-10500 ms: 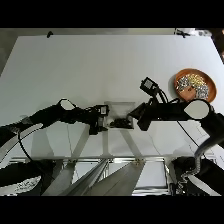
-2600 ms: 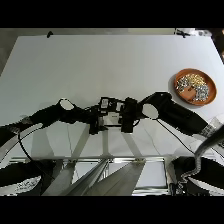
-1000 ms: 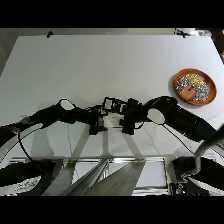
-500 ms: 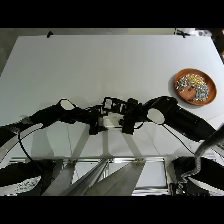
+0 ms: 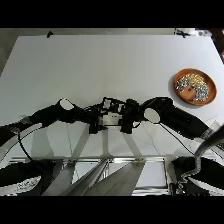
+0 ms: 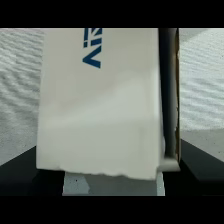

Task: Fold the box and place the chain.

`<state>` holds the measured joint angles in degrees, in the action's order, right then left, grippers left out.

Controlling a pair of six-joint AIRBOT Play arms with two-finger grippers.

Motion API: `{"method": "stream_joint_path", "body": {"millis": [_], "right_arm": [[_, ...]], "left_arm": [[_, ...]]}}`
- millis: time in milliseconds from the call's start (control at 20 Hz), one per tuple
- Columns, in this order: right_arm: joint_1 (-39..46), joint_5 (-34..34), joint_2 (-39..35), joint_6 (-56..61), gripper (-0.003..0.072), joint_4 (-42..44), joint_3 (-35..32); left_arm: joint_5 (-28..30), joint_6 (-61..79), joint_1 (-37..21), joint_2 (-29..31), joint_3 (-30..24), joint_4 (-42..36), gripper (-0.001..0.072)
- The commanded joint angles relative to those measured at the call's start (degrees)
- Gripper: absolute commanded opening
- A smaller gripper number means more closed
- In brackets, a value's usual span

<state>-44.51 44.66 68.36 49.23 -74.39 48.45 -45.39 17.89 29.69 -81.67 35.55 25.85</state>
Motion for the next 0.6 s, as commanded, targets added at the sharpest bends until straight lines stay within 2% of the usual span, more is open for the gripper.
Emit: {"method": "stream_joint_path", "body": {"millis": [0, 550], "right_arm": [[-0.07, 0.33, 0.11, 0.07, 0.0339, 0.33, -0.11], [-0.55, 1.36, 0.11, 0.02, 0.0336, 0.92, -3.8]], "left_arm": [[-0.31, 0.09, 0.04, 0.02, -0.02, 0.11, 0.0332], [-0.31, 0.09, 0.04, 0.02, -0.02, 0.11, 0.0332]]}}
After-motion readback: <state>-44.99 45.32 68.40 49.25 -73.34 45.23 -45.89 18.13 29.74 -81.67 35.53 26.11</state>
